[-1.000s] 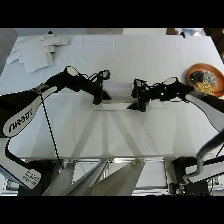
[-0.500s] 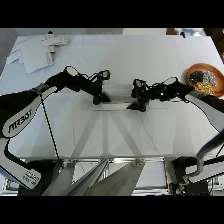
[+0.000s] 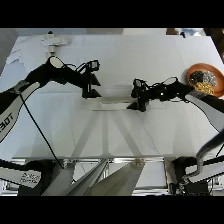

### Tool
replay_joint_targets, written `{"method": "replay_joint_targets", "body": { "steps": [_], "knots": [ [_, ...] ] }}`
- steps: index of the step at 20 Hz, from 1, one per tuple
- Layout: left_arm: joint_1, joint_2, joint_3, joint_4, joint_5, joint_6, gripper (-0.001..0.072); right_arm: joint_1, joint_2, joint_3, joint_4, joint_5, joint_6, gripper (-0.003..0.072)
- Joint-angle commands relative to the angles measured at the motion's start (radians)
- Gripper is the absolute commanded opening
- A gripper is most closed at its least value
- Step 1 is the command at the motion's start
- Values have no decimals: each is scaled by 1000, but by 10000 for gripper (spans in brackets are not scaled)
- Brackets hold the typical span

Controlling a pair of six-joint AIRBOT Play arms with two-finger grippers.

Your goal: Fold the box and place the chain.

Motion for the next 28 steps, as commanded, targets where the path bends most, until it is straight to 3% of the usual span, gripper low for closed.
{"method": "replay_joint_targets", "body": {
  "steps": [1,3,4,7,10,12,14,16,17,28],
  "knots": [
    [25,37,0,134,-117,-129,554,0,0,0,0,1,0,458],
    [24,63,0,134,-214,-132,63,0,0,0,0,1,0,458],
    [21,76,0,134,-251,-121,11,0,0,0,0,1,0,458],
    [-4,105,0,93,-278,-116,10,0,0,0,0,1,0,458],
    [-32,84,0,-99,-235,-89,11,0,0,0,0,1,0,458],
    [-37,67,0,-262,-142,-73,11,0,0,0,0,1,0,458],
    [-40,50,0,-388,17,-100,11,0,0,0,0,1,0,458],
    [-48,30,0,-394,191,-164,11,0,0,0,0,1,0,458],
    [-53,16,0,-392,229,-180,10,0,0,0,0,1,0,458],
    [-99,-156,0,-324,215,-275,10,0,0,0,0,1,0,458]
  ]
}}
